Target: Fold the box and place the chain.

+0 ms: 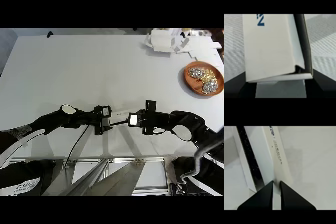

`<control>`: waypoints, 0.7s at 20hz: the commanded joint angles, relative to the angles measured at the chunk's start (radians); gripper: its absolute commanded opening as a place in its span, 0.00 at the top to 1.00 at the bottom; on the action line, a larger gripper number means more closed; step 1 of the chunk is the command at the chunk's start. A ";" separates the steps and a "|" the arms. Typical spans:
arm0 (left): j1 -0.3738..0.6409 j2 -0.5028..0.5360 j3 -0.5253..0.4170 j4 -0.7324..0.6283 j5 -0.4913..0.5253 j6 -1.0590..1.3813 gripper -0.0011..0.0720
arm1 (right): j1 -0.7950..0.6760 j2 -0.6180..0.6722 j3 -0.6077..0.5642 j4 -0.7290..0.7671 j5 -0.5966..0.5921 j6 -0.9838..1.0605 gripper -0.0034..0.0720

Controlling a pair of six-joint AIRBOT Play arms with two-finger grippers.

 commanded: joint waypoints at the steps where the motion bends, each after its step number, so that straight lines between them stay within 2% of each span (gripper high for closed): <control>1: -0.001 0.001 0.000 0.000 0.000 0.002 0.80 | 0.001 -0.049 0.000 0.050 0.005 0.016 0.88; 4: -0.001 0.001 0.000 0.000 0.000 0.002 0.80 | 0.001 -0.056 0.000 0.106 0.010 0.012 0.88; 8: 0.000 0.001 0.000 0.000 0.001 0.002 0.80 | 0.001 -0.056 0.000 0.079 0.084 0.012 0.87; 9: -0.001 0.001 0.000 0.000 0.000 0.002 0.80 | 0.001 -0.056 0.000 0.072 0.093 0.012 0.85; 10: -0.001 0.001 0.000 0.000 0.000 0.002 0.80 | 0.001 -0.053 0.000 0.068 0.093 0.012 0.71; 11: -0.001 0.001 0.000 0.000 0.001 0.002 0.80 | 0.001 -0.042 0.000 0.068 0.089 0.011 0.60; 14: -0.001 0.001 0.000 0.000 0.001 0.002 0.80 | 0.001 0.013 0.000 0.068 0.061 0.010 0.58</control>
